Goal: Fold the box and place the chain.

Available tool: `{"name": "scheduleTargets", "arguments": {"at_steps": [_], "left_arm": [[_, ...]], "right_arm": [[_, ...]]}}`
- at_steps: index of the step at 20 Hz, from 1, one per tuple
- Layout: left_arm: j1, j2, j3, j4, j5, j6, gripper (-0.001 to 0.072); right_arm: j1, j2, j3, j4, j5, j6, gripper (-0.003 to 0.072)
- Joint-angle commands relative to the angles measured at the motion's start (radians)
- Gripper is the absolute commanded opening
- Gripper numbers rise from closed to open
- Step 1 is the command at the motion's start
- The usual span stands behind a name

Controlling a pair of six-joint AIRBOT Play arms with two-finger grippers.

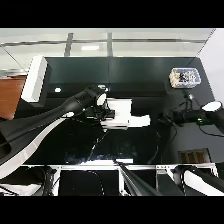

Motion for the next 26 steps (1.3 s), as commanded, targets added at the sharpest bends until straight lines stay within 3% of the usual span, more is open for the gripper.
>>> {"name": "scheduleTargets", "arguments": {"at_steps": [1, 4, 10, 11, 12, 13, 16, 17, 18, 21, 24, 25, 26], "left_arm": [[0.0, -0.001, 0.001, 0.0, 0.0, 0.002, 0.0028], [0.0, -0.001, 0.001, 0.0, 0.001, 0.002, 0.0028], [0.0, -0.001, 0.001, 0.0, 0.001, 0.002, 0.0028], [0.0, -0.001, 0.001, 0.0, 0.001, 0.002, 0.0028], [0.0, -0.001, 0.001, 0.0, 0.001, 0.002, 0.0028], [0.0, -0.001, 0.001, 0.0, 0.001, 0.002, 0.0028], [0.0, -0.001, 0.001, 0.0, 0.001, 0.002, 0.0028], [0.0, -0.001, 0.001, 0.0, 0.001, 0.002, 0.0028], [0.0, -0.001, 0.001, 0.0, 0.001, 0.002, 0.0028], [0.0, -0.001, 0.001, 0.0, 0.002, 0.002, 0.0028], [0.0, -0.001, 0.001, 0.001, 0.002, 0.002, 0.0028], [0.0, -0.001, 0.001, 0.001, 0.002, 0.002, 0.0028], [0.0, -0.001, 0.001, 0.0, 0.002, 0.002, 0.0028]], "right_arm": [[0.078, -0.116, -0.035, 0.233, -0.006, -0.123, 0.0018], [0.202, -0.146, -0.033, 0.312, -0.102, -0.171, 0.0018], [0.241, -0.147, 0.042, 0.336, 0.025, -0.233, 0.0019], [0.241, -0.147, 0.064, 0.334, 0.062, -0.233, 0.0111], [0.241, -0.146, 0.081, 0.337, 0.088, -0.232, 0.0466], [0.241, -0.146, 0.098, 0.335, 0.113, -0.232, 0.0639], [0.265, -0.146, 0.126, 0.338, 0.128, -0.231, 0.0625], [0.28, -0.146, 0.131, 0.337, 0.121, -0.231, 0.0501], [0.295, -0.146, 0.135, 0.337, 0.11, -0.225, 0.0469], [0.35, -0.146, 0.161, 0.315, 0.051, -0.169, 0.0469], [0.418, -0.146, 0.212, 0.18, 0.005, -0.058, 0.0468], [0.443, -0.146, 0.233, 0.107, -0.011, 0.006, 0.039], [0.463, -0.146, 0.25, 0.049, -0.025, 0.067, 0.0364]]}}
